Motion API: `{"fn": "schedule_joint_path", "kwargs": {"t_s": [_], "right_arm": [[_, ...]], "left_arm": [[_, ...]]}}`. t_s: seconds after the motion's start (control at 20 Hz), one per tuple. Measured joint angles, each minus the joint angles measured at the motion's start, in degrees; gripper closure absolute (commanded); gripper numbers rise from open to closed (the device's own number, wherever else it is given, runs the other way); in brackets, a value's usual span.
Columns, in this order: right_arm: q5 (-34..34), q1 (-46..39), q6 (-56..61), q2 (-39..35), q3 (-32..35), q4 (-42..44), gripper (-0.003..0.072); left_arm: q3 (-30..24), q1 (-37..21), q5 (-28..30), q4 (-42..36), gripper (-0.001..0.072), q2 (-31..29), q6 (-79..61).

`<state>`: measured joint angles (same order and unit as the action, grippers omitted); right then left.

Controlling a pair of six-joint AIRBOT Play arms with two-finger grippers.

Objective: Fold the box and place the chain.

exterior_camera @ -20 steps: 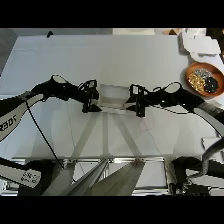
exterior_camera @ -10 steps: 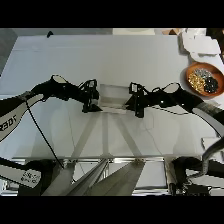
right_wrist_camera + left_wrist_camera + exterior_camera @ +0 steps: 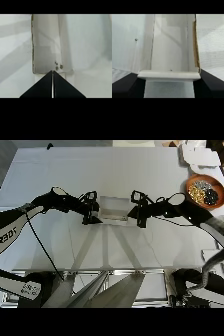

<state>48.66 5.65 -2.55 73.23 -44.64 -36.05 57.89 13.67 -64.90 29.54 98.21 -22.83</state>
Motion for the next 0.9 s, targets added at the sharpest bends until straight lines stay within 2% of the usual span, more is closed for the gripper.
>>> {"fn": "schedule_joint_path", "kwargs": {"t_s": [0.1,0.3,0.45,0.6,0.75,0.9], "right_arm": [[-1.33,-1.29,7.78,-4.37,0.0,-2.99,0.0674],[-4.33,-5.55,30.69,-13.33,0.11,-12.2,0.0675],[-3.76,-9.09,48.94,-16.98,1.03,-22.18,0.0677],[-1.01,-11.23,61.96,-17.57,4.09,-27.89,0.0678],[0.0,-12.11,69.16,-15.54,8.52,-26.18,0.068],[-1.05,-12.41,70.6,-11.87,11.17,-19.21,0.0681]], "left_arm": [[0.0,0.0,-0.02,0.02,0.0365,0.0,-0.02],[0.0,0.0,-0.04,0.02,0.0365,0.0,-0.04],[0.0,0.0,-0.07,0.02,0.0365,0.0,-0.04],[0.0,0.0,-0.07,0.04,0.0365,0.0,-0.07],[0.0,0.0,-0.07,0.04,0.0365,0.0,-0.07],[0.0,0.0,-0.07,0.04,0.0365,0.0,-0.07]]}}
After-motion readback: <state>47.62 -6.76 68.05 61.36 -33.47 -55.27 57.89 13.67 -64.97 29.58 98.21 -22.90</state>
